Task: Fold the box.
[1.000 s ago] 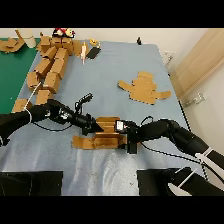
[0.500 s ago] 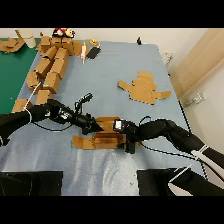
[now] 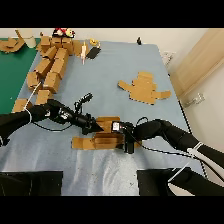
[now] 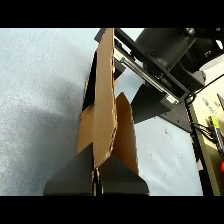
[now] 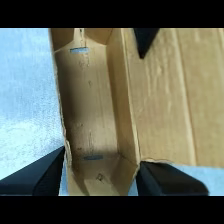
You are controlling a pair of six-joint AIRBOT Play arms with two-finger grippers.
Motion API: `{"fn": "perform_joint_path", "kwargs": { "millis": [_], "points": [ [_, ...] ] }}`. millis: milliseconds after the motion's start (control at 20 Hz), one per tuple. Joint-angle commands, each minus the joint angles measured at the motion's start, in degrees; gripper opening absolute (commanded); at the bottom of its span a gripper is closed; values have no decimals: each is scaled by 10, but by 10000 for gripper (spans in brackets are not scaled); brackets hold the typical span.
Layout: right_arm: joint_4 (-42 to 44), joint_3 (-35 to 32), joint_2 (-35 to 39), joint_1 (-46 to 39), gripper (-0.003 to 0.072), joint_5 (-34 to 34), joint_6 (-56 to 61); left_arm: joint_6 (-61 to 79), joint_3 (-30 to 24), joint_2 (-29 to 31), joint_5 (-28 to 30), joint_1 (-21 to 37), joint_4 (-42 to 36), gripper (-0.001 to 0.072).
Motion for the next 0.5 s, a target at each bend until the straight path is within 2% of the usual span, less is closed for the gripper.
{"fn": "perform_joint_path", "kwargs": {
  "millis": [0, 450],
  "points": [
    [-1, 0, -9, 3, 650, 4, -18, 0, 0, 0, 0, 0, 0, 13],
    [-2, 0, -18, 4, 650, -11, -21, 0, 0, 0, 0, 0, 0, 12]
  ]
}}
